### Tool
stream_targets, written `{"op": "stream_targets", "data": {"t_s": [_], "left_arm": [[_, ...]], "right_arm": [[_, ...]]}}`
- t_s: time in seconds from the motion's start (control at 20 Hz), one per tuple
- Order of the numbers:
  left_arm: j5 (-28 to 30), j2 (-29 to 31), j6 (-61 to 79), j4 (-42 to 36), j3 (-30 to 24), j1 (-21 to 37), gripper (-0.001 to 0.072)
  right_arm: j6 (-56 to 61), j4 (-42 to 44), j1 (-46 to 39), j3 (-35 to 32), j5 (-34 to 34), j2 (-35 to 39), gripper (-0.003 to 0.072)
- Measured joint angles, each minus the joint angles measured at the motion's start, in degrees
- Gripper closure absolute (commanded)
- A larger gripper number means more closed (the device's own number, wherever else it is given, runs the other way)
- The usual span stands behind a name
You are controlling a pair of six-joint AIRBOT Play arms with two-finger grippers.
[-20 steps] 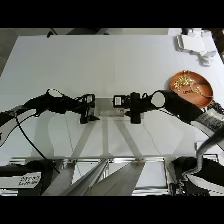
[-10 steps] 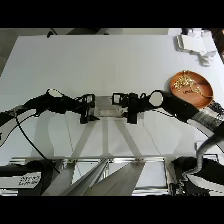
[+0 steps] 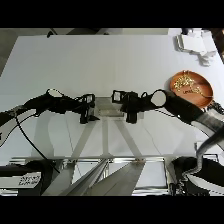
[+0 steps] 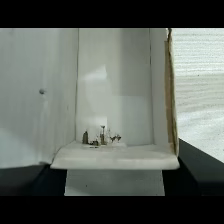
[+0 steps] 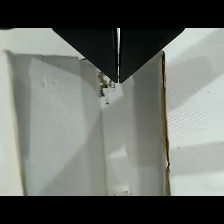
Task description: Fold the box and place the chain.
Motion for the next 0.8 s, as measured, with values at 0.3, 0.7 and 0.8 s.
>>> {"op": "stream_targets", "data": {"t_s": [0.3,0.7,0.8], "left_arm": [[0.0,0.0,0.0,0.0,0.0,0.0,0.0433],[0.0,0.0,0.0,0.0,0.0,0.0,0.0433],[0.0,0.0,0.0,0.0,0.0,0.0,0.0433]], "right_arm": [[16.4,-8.5,-7.6,-0.1,3.0,11.6,0.0678],[39.4,-9.6,-23.1,-8.3,12.4,16.7,0.0684],[41.9,-5.8,-24.1,-13.2,11.2,16.8,0.0685]]}}
